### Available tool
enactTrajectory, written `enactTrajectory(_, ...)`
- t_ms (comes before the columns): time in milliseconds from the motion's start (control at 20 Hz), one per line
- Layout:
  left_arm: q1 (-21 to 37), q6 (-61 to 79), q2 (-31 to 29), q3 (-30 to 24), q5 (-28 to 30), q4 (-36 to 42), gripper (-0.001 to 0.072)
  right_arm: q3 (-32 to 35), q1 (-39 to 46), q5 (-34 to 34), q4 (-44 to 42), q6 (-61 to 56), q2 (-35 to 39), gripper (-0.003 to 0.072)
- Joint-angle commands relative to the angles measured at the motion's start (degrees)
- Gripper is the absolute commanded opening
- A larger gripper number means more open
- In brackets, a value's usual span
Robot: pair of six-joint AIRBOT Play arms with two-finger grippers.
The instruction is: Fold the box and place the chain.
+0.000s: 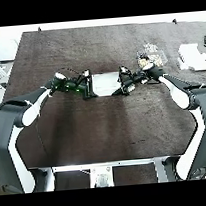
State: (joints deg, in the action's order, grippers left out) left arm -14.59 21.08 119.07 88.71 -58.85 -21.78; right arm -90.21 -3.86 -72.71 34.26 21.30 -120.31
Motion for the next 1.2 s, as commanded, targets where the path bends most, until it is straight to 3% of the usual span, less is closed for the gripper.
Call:
enactTrajectory(0, 0.02, -0.02, -0.04, 0.04, -0.15, -0.07, 0.0471, -0.07, -0.07, 0.24, -0.20, -0.11, 0.00, 0.0456)
enactTrajectory(100, 0.02, -0.02, -0.04, 0.07, -0.13, -0.07, 0.0471, -0.07, -0.07, -0.94, -0.17, -0.11, 0.02, 0.0458)
enactTrajectory(250, 0.00, -0.02, -0.04, 0.07, -0.15, -0.07, 0.0471, -0.59, 0.55, -1.42, -0.87, -0.98, 0.20, 0.0598)
enactTrajectory(400, 0.00, -0.02, -0.04, 0.07, -0.15, -0.07, 0.0471, -0.68, 1.27, -1.86, -0.72, -2.27, 0.90, 0.0625)
enactTrajectory(600, 0.00, -0.02, -0.04, 0.04, -0.15, -0.07, 0.0471, -0.72, 2.51, -5.46, -0.57, -4.44, 2.71, 0.0720)
enactTrajectory(1150, 0.00, -0.02, -0.04, 0.04, -0.15, -0.07, 0.0471, -0.72, 7.89, -9.40, 5.86, -10.86, 10.80, 0.0720)
